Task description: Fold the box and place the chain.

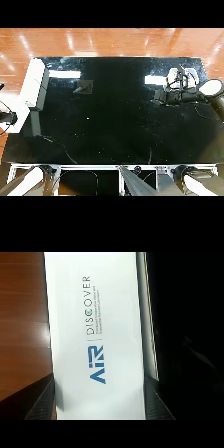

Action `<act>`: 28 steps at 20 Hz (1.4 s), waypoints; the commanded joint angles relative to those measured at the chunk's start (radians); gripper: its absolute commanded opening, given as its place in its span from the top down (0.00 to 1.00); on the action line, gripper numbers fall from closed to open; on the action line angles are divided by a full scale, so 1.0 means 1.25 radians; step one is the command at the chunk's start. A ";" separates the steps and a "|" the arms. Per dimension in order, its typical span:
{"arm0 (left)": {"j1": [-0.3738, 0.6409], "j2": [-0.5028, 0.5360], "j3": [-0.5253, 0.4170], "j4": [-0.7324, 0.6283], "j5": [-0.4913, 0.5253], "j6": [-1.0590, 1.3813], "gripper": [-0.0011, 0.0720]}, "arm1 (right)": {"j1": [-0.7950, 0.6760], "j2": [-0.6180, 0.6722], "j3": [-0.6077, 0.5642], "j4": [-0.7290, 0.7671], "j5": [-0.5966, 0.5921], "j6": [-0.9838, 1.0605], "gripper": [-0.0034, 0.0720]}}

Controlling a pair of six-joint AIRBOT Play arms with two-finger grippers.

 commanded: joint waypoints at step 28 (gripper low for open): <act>-0.327 -0.050 0.267 -0.417 0.095 -0.280 0.79 | 0.045 -0.001 0.126 -0.085 0.001 0.089 0.92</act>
